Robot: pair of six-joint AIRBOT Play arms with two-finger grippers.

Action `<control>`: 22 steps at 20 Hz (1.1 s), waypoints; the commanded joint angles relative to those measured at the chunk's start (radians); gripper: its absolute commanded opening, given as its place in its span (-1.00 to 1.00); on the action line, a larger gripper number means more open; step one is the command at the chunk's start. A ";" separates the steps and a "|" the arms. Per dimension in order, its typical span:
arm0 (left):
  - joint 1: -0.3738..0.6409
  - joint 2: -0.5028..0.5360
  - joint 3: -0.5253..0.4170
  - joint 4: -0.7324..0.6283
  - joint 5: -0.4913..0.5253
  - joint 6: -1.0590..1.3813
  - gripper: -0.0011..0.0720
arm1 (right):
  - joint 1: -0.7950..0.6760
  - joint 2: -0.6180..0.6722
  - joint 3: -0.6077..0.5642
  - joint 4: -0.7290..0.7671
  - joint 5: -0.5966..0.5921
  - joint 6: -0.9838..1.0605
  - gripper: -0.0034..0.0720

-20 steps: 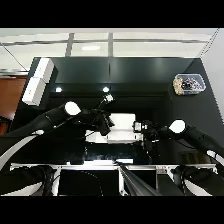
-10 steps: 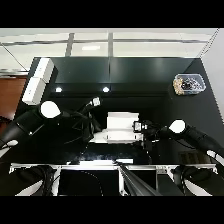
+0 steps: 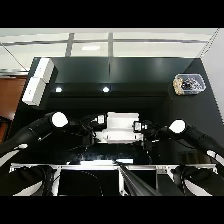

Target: Fold the box and place the chain.

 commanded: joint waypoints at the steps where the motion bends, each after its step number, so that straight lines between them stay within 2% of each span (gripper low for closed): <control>1: -0.051 -0.026 -0.005 -0.059 0.077 0.043 0.90 | 0.001 -0.001 0.000 0.000 0.000 0.004 -0.46; 3: -0.077 -0.026 -0.005 -0.070 0.102 0.043 0.89 | 0.001 -0.001 0.000 0.000 0.000 0.006 -0.46; 4: -0.085 -0.026 -0.005 -0.071 0.102 0.043 0.66 | 0.001 -0.001 0.000 0.000 0.000 0.006 -0.46; 5: -0.090 -0.026 -0.005 -0.097 0.101 0.043 0.34 | 0.001 -0.001 0.000 0.000 0.000 0.006 -0.46; 7: -0.093 -0.026 -0.005 -0.162 0.099 0.043 -0.06 | 0.001 -0.001 0.000 0.000 0.000 0.006 -0.46; 8: -0.093 -0.026 -0.005 -0.173 0.098 0.043 -0.06 | 0.001 -0.001 0.000 0.000 0.000 0.006 -0.46; 10: -0.093 -0.026 -0.005 -0.173 0.097 0.043 -0.36 | 0.001 -0.001 0.000 0.000 0.000 0.006 -0.46; 17: -0.111 -0.077 -0.005 -0.267 0.110 0.087 -0.37 | 0.001 -0.001 0.000 0.000 0.000 0.006 -0.46; 18: -0.115 -0.085 -0.005 -0.259 0.131 0.088 -0.53 | 0.001 -0.001 0.000 0.000 0.000 0.006 -0.46; 22: -0.114 -0.082 -0.004 -0.275 0.154 0.087 -0.56 | 0.001 -0.001 0.000 0.000 0.000 0.006 -0.46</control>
